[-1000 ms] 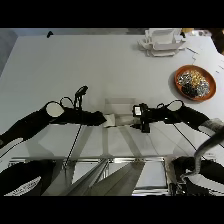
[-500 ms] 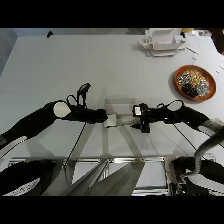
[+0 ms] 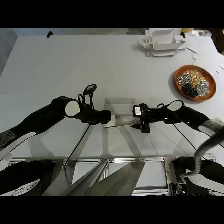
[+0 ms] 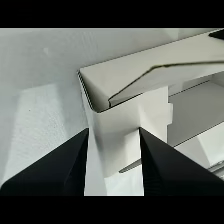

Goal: Fold the box and place the chain.

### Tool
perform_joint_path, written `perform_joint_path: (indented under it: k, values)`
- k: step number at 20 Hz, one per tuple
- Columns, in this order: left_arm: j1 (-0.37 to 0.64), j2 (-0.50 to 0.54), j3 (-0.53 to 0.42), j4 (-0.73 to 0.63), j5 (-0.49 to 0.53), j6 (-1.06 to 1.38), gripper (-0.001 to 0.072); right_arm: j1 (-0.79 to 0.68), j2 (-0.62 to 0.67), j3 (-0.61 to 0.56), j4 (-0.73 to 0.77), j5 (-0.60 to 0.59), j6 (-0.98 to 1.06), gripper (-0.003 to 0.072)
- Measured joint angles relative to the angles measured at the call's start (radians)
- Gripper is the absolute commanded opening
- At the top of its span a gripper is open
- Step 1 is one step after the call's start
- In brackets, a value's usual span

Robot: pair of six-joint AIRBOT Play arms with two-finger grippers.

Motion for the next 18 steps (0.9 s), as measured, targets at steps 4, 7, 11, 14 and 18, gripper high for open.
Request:
perform_joint_path:
  k: [4, 7, 11, 14, 18]
  values:
    - [-0.022, -0.047, 0.06, 0.086, -0.063, -0.124, 0.0351, 0.0, 0.0, 0.0, 0.0, 0.0, 0.0, 0.0452]
    - [-0.049, -0.114, 0.142, 0.149, -0.145, -0.201, 0.0336, 0.0, 0.0, 0.0, 0.0, 0.0, 0.0, 0.0452]
    - [-0.097, -0.191, 0.235, 0.211, -0.203, -0.316, 0.0308, 0.0, 0.0, 0.0, 0.0, 0.0, 0.0, 0.0452]
    - [-0.128, -0.233, 0.279, 0.254, -0.23, -0.392, 0.0269, 0.0, 0.0, 0.0, 0.0, 0.0, 0.0, 0.0452]
    - [-0.164, -0.283, 0.332, 0.325, -0.274, -0.438, 0.0269, 0.0, 0.0, 0.0, 0.0, 0.0, 0.0, 0.0452]
